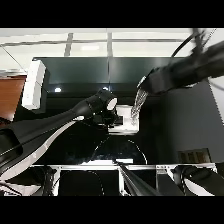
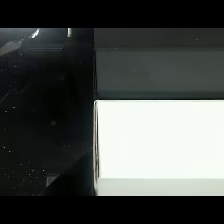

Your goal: Fold the box and place the chain.

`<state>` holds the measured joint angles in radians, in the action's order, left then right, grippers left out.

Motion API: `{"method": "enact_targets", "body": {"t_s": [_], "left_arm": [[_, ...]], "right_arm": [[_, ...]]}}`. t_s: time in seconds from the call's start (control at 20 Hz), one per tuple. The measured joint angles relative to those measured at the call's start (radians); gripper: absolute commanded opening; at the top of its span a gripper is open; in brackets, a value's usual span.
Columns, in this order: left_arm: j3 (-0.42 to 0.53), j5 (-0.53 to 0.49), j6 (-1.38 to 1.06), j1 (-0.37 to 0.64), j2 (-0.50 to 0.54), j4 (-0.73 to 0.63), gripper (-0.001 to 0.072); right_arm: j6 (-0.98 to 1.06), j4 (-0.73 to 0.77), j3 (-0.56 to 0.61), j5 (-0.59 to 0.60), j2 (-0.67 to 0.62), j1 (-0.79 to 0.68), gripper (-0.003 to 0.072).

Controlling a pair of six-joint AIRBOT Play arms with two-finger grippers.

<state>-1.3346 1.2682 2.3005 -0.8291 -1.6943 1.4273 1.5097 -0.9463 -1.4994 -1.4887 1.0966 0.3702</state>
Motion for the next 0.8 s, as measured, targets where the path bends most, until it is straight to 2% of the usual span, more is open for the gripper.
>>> {"method": "enact_targets", "body": {"t_s": [0.3, 0.6, 0.65, 0.7, 0.8], "left_arm": [[0.0, 0.0, 0.0, 0.0, 0.0, 0.0, 0.0026], [0.0, 0.0, 0.0, 0.0, 0.0, 0.0, 0.0027], [0.0, 0.0, 0.0, 0.0, 0.0, 0.0, 0.0027], [0.0, 0.0, 0.0, 0.0, 0.0, 0.0, 0.0026], [0.0, -0.002, 0.0, 0.0, 0.0, 0.001, 0.0026]], "right_arm": [[-0.003, -0.014, 0.28, 0.126, -0.001, 0.025, 0.0012], [0.006, 0.031, 0.524, 0.342, -0.001, 0.029, 0.0032], [0.007, 0.037, 0.547, 0.373, -0.001, 0.029, 0.0307], [0.008, 0.039, 0.565, 0.393, -0.001, 0.029, 0.04], [0.009, 0.04, 0.586, 0.418, -0.001, 0.027, 0.0398]]}}
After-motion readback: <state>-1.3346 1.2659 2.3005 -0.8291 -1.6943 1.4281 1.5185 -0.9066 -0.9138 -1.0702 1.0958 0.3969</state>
